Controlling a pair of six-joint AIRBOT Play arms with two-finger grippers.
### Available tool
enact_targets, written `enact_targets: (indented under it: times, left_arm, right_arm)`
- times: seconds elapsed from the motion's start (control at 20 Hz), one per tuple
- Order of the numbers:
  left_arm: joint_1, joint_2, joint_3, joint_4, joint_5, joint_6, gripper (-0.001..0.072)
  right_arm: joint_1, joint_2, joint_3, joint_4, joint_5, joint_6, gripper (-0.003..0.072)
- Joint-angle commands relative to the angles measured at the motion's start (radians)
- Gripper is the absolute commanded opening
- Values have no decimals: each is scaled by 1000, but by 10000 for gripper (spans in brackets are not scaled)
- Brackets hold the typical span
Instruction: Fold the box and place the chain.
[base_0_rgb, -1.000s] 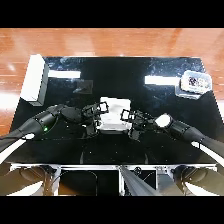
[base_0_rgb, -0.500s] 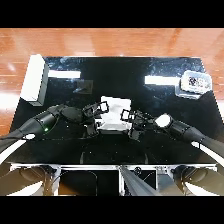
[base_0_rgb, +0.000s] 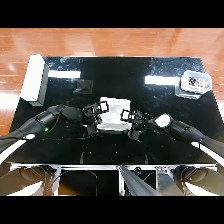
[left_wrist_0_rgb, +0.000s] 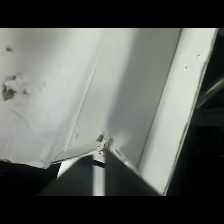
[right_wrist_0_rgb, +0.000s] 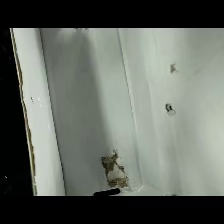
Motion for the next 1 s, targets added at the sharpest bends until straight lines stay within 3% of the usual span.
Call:
enact_targets:
  times: [0.0, 0.45, 0.6, 0.7, 0.8, 0.95]
  left_arm:
    - [15, 1, 0, 17, 2, -44, 24]
    - [192, 99, 0, 27, 28, -252, 24]
    - [334, 128, -1, 40, 45, -539, 23]
    - [474, 110, -1, 59, 150, -818, 24]
    - [608, 74, -2, 51, 324, -890, 23]
    - [645, -22, -4, 47, 436, -874, 23]
  right_arm:
    - [0, 0, 0, -1, -1, 0, 611]
    - [0, 0, 0, 0, -1, 0, 611]
    - [0, 0, 0, 0, -1, 1, 611]
    - [0, 0, 0, 0, -1, 1, 611]
    - [0, 0, 0, 0, -1, 0, 612]
    - [0, 0, 0, 0, -1, 1, 611]
